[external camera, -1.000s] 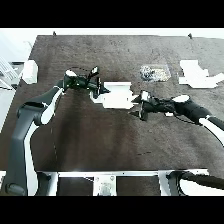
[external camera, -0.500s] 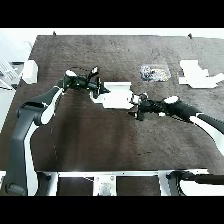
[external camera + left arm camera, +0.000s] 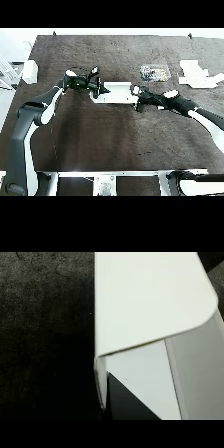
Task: Fold the box and place the chain.
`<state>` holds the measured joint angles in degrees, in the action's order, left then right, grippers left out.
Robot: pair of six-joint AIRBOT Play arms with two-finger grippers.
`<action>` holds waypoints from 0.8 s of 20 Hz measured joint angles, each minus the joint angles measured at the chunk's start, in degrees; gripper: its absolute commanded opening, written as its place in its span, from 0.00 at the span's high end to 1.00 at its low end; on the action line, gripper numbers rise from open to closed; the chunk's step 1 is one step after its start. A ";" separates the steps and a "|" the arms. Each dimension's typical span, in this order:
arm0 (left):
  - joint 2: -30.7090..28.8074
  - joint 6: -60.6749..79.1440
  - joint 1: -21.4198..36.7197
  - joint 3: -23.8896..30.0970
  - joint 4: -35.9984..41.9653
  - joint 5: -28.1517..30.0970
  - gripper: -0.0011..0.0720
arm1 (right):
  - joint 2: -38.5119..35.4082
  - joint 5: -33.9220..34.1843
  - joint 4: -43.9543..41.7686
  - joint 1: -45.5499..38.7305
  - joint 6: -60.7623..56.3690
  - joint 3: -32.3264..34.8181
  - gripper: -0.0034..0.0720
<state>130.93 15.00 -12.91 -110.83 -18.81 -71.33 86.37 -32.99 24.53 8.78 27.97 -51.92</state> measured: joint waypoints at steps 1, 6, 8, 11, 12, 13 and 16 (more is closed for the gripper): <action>0.00 0.00 0.00 0.00 0.00 0.02 0.95 | 0.02 0.09 -0.15 -0.17 -0.72 -0.63 0.14; 0.00 -0.02 0.00 0.00 0.00 0.00 0.95 | 0.11 0.17 -0.13 -1.18 -3.78 -2.25 0.14; 0.00 -0.02 0.00 0.00 0.00 -0.02 0.95 | 0.48 -0.22 0.00 -1.40 -4.26 -2.84 0.14; 0.00 -0.02 0.00 0.00 0.02 -0.07 0.95 | 2.21 -3.13 0.11 -2.03 -4.57 -4.98 0.14; 0.00 -0.02 0.00 0.00 0.02 -0.09 0.95 | 2.97 -4.39 0.17 -2.32 -4.68 -5.95 0.14; 0.00 -0.02 0.00 0.00 0.00 -0.09 0.95 | 3.63 -5.79 0.28 -2.64 -4.70 -6.84 0.14; 0.00 0.00 0.00 0.00 0.02 -0.15 0.95 | 5.77 -10.67 1.33 -4.11 -4.76 -9.35 0.14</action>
